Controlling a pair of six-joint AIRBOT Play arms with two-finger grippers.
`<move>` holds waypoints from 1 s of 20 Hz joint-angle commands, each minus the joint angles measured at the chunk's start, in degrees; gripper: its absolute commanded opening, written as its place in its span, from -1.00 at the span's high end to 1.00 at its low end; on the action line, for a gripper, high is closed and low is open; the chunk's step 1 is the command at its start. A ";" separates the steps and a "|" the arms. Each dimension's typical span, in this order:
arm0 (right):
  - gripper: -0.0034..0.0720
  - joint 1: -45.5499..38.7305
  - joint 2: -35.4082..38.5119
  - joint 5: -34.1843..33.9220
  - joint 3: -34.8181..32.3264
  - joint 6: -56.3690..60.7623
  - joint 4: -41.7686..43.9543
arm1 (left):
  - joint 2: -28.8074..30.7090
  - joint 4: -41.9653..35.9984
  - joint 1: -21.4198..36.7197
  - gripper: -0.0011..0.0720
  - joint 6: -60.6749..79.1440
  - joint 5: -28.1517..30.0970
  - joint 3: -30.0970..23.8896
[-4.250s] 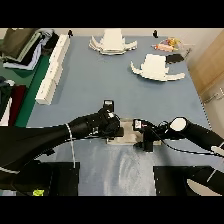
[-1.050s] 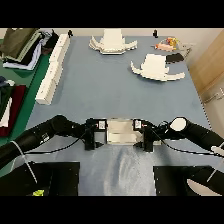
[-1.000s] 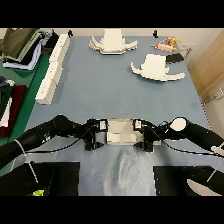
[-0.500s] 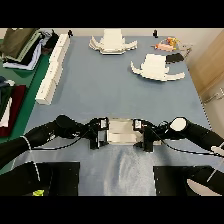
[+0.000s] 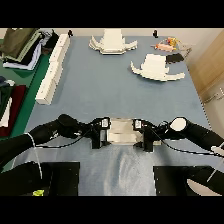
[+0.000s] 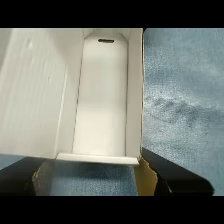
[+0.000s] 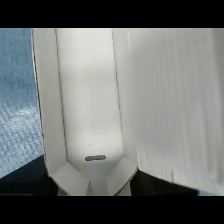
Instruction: Fold the box.
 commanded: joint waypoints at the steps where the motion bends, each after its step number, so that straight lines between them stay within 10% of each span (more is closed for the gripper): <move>1: -0.39 0.02 0.04 0.00 0.04 0.00 0.02 | -0.24 2.51 0.07 -0.95 -2.67 -1.86 0.31; 20: -0.39 0.02 0.04 0.02 0.04 0.00 0.02 | -2.80 8.13 -1.44 -0.94 -9.51 -2.91 2.99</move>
